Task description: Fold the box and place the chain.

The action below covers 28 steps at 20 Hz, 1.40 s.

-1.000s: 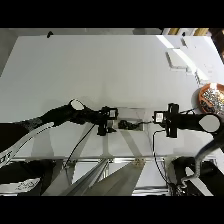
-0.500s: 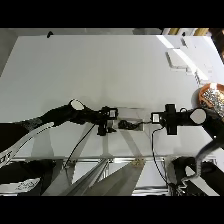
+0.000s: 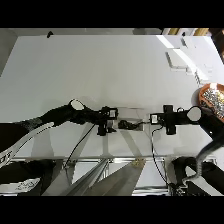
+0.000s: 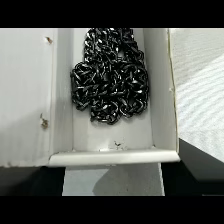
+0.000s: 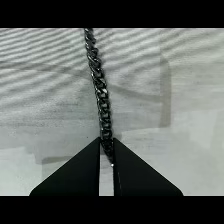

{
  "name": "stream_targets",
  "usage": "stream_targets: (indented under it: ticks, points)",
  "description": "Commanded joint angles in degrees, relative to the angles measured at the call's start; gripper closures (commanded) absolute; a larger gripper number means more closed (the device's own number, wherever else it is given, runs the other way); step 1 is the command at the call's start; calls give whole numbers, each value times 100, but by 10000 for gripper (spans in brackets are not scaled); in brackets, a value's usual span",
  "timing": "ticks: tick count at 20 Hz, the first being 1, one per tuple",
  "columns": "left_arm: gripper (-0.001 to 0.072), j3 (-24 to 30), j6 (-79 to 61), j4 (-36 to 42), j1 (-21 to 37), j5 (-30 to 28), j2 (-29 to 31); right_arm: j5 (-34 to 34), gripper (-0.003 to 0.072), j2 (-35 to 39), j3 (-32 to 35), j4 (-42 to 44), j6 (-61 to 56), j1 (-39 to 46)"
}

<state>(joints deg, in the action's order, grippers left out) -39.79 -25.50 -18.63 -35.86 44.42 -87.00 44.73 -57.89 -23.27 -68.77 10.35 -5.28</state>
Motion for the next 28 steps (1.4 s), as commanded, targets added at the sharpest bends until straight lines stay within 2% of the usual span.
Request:
stream_targets:
  ticks: [1, 5, 8, 12, 14, 17, 19, 21, 28]
  points:
    - [437, -4, -2, 0, 4, -2, -4, 20, 646, 26, 7, 168, 26, -2]
    - [437, -4, -2, 0, 4, -2, -4, 498, 666, 636, 7, 160, -4, -284]
    - [437, -4, -2, 0, 4, -2, -4, 870, 666, 1394, 7, 256, -577, -688]
    - [437, -4, -2, 0, 4, 0, -4, 1318, 666, 2179, 9, 1198, -756, -1351]
    - [437, -4, -2, 0, 4, -2, -4, 1012, 666, 2291, 9, 2002, -752, -1650]
    - [437, -4, -2, -2, 4, -2, -4, 52, 666, 2286, 13, 3073, -730, -2149]
    - [437, -4, -2, 0, 4, 0, -4, -640, 666, 2269, 13, 3211, -734, -2588]
    - [437, -4, -2, -2, 4, -2, -4, -1054, 666, 2127, 13, 3217, -743, -2973]
    - [437, -4, -2, 0, 4, -2, -4, -1757, 664, 717, 13, 3543, -754, -3475]
